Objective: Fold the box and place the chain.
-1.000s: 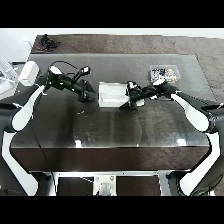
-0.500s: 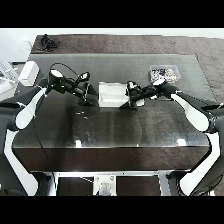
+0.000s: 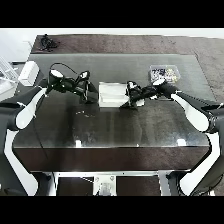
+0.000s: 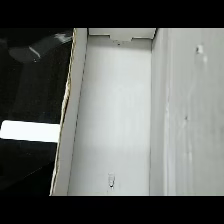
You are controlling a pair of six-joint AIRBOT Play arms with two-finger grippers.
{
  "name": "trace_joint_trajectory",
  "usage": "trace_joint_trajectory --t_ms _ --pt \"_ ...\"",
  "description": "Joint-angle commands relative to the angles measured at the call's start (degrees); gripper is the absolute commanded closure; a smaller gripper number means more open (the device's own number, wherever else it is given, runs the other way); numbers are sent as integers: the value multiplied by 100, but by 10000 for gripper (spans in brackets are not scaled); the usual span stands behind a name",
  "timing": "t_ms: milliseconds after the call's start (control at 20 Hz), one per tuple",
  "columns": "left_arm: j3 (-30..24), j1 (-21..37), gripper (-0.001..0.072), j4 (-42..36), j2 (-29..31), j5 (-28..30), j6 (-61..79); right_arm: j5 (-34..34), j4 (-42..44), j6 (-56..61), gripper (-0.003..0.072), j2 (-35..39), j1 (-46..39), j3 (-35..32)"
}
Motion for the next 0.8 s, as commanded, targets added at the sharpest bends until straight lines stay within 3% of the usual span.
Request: trace_joint_trajectory --t_ms 0,750 --pt "-2 0 -11 -90 -57 -85 17 0 2 0 116 4 0 0" --pt "7 -271 -11 -315 -332 68 9 0 2 0 116 4 0 0"
